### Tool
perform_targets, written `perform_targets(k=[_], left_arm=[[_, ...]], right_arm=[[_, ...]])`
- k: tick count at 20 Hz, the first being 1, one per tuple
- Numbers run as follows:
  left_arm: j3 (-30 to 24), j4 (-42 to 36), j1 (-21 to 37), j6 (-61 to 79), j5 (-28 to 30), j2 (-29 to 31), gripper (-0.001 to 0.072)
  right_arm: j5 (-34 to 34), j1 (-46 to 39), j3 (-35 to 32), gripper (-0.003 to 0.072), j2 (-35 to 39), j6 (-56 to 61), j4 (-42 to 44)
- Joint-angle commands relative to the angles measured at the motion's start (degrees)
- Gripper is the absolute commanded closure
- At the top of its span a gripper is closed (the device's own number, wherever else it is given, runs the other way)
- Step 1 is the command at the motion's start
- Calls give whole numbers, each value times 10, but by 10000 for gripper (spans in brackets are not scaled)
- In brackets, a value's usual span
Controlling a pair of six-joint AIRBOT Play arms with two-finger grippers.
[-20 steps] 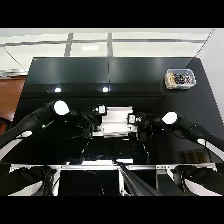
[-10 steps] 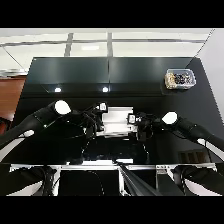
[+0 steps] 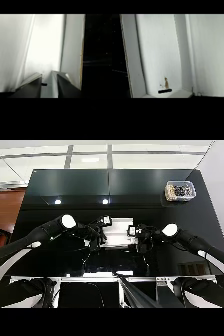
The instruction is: Fold the box and place the chain.
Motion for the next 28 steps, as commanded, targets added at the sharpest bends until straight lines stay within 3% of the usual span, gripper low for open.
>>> perform_targets(k=[1, 2, 3, 4, 5, 6, 8, 10, 14, 17, 19, 21, 23, 25, 28], left_arm=[[0, 8, -2, 0, 0, 3, 407], [0, 8, -2, 0, 0, 5, 516], [0, 6, -2, 0, 0, 6, 522], [0, 4, -3, 0, 0, 7, 467], [0, 3, -2, 0, 0, 8, 298], [0, 5, -2, 0, -2, 9, 287], [2, 15, -2, -15, -5, 17, 527], [13, 71, 2, -78, -28, 40, 687], [21, 250, 31, -286, -127, 124, 687], [10, 370, 97, -513, -133, 178, 687], [-18, 339, 189, -640, -133, 177, 686], [-58, 181, 291, -667, -169, 143, 685], [-102, -6, 365, -560, -202, 92, 686], [-120, -70, 377, -516, -196, 45, 688], [-115, -68, 307, -517, -148, 2, 688]], right_arm=[[0, 0, 0, 560, 0, 0, 0], [0, 0, 0, 560, 0, 0, 0], [0, 0, 0, 560, 0, 0, 0], [0, 0, 0, 560, 0, 0, 0], [0, 0, 0, 560, 0, 0, 0], [0, 0, 0, 560, 0, 0, 0], [0, 0, 0, 560, 0, 0, 0], [0, 0, 0, 560, 0, 0, 0], [0, 0, 0, 559, 0, 0, 0], [0, 0, 0, 560, 0, 0, 0], [0, 0, 0, 559, 0, 0, 0], [0, 0, 0, 559, 0, 0, 0], [0, 0, 0, 560, 0, 0, 0], [0, 0, 0, 559, 0, 0, 0], [0, 0, 0, 560, 0, 0, 0]])
